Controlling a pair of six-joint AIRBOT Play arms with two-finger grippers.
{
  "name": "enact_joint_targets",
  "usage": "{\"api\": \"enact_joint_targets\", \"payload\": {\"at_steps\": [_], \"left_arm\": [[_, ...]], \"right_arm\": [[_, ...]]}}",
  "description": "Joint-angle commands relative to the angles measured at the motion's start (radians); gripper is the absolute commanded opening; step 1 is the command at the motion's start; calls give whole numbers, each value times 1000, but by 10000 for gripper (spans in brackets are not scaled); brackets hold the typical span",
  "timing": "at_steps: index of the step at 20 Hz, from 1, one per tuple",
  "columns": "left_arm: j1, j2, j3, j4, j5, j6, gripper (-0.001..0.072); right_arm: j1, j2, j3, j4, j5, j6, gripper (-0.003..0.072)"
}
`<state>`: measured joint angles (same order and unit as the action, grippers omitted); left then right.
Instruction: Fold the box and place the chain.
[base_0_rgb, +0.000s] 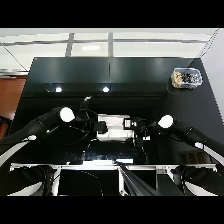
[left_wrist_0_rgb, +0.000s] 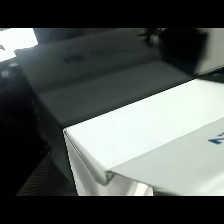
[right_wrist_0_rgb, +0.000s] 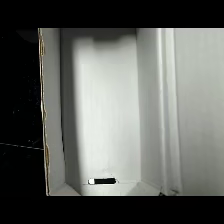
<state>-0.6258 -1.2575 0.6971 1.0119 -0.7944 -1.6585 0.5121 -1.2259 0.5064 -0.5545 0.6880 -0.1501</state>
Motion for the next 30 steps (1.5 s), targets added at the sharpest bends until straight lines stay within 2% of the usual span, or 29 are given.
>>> {"api": "enact_joint_targets", "payload": {"at_steps": [1, 2, 4, 5, 10, 12, 20, 23, 24, 26, 27, 30], "left_arm": [[-131, -5, 77, 315, -44, -320, 679], [-161, -12, 103, 360, -72, -376, 673], [-192, -40, 154, 406, -134, -432, 501], [-196, -60, 180, 407, -166, -441, 444], [-208, -108, 252, 429, -241, -497, 386], [-212, -115, 253, 447, -262, -533, 261], [-246, -154, 254, 480, -262, -621, 254], [-246, -156, 261, 480, -257, -627, 209], [-246, -156, 262, 479, -256, -629, 140], [-246, -157, 264, 479, -259, -652, 123], [-246, -158, 266, 475, -264, -653, 23], [-246, -158, 272, 472, -265, -653, 33]], "right_arm": [[1, -1, 0, 0, 0, 0, 439], [1, -1, 0, 0, 0, 0, 439], [1, -1, 0, 0, 0, 0, 439], [1, -1, 0, 0, 0, 0, 439], [1, -1, 0, 0, 0, 0, 439], [1, -1, 0, 0, 0, 0, 439], [1, -1, 0, 0, 0, 0, 439], [1, -1, 0, 0, 0, 0, 439], [1, -1, 0, 0, 0, 0, 439], [1, -1, 0, 0, 0, 0, 439], [1, -1, 0, 0, 0, 0, 439], [1, -1, 0, 0, 0, 0, 440]]}}
